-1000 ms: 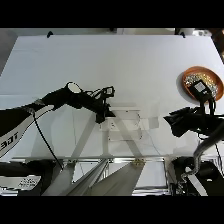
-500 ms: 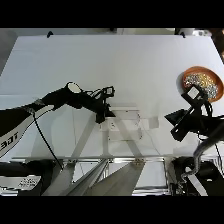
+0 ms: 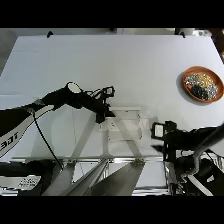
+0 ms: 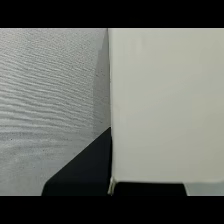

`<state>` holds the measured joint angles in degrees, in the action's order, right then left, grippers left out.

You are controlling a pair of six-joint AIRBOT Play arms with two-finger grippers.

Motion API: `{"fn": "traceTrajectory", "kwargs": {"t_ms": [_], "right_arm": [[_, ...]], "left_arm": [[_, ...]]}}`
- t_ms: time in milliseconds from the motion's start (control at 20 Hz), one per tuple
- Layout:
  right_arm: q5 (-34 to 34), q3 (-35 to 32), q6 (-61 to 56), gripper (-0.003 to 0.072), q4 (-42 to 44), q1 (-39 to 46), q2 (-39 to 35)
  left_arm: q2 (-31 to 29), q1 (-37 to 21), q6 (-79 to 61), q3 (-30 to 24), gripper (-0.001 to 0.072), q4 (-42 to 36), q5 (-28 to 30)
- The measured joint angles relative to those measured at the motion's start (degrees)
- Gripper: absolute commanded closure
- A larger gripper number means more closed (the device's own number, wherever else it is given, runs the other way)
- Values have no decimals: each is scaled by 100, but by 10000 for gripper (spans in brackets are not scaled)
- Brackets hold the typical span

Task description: Fold the box and place the chain.

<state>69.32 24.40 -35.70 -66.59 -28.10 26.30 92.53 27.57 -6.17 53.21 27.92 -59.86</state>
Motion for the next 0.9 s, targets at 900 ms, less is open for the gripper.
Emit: {"fn": "traceTrajectory", "kwargs": {"t_ms": [900], "right_arm": [[-3379, -1003, -136, -10, -1056, -1113, 1541]], "left_arm": [[0, 0, 0, 0, 697, -2, 0]]}}
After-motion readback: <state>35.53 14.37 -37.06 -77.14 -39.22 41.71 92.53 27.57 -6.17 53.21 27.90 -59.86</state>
